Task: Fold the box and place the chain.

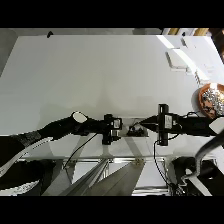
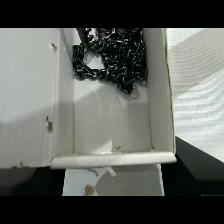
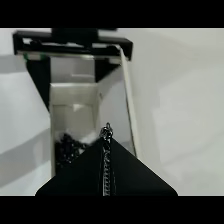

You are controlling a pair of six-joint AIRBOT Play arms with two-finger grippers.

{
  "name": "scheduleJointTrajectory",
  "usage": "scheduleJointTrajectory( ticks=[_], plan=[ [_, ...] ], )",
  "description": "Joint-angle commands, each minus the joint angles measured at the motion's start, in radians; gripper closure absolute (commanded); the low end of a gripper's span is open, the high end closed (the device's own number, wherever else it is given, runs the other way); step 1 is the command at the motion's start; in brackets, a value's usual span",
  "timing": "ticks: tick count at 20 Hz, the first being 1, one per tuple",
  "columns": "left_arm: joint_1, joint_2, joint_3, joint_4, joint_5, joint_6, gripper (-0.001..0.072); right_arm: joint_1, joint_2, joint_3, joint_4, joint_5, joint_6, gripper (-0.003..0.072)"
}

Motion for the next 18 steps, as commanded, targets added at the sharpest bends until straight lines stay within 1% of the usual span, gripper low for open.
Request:
scheduleJointTrajectory(
  ticks=[1, 4, 7, 8, 9, 10, 11, 14, 16, 18],
  plan=[
    [0.0, 0.0, 0.0, 0.0, 0.0, 0.0, 0.0437, 0.09, -0.053, -0.005, 0.032, -0.038, -0.041, 0.0667],
    [0.0, 0.0, 0.0, 0.0, 0.0, 0.0, 0.0437, 0.17, -0.124, -0.005, 0.031, -0.075, -0.041, 0.0667],
    [0.0, 0.0, 0.0, 0.0, 0.0, 0.0, 0.0437, 0.212, -0.178, -0.005, 0.022, -0.101, -0.041, 0.0664],
    [0.0, 0.0, 0.0, 0.0, 0.0, 0.0, 0.0437, 0.213, -0.188, -0.005, 0.013, -0.115, -0.041, 0.0615],
    [0.0, 0.0, 0.0, 0.0, 0.0, 0.0, 0.0437, 0.213, -0.191, -0.005, -0.008, -0.137, -0.04, 0.0515],
    [0.0, 0.0, 0.0, 0.0, 0.0, 0.0, 0.0437, 0.213, -0.187, -0.005, -0.038, -0.152, -0.041, 0.0431],
    [0.0, 0.0, 0.0, 0.0, 0.0, 0.0, 0.0437, 0.212, -0.178, -0.002, -0.079, -0.151, -0.041, 0.043],
    [0.0, 0.0, 0.0, 0.0, 0.0, 0.0, 0.0437, 0.188, -0.13, 0.048, -0.32, -0.08, -0.003, 0.0431],
    [0.0, 0.0, 0.0, 0.0, 0.0, 0.001, 0.0437, 0.101, -0.089, 0.068, -0.436, -0.031, -0.003, 0.0431],
    [0.0, 0.0, 0.0, 0.0, 0.0, 0.0, 0.0437, -0.028, -0.053, 0.068, -0.497, 0.003, -0.005, 0.0433]
  ],
)
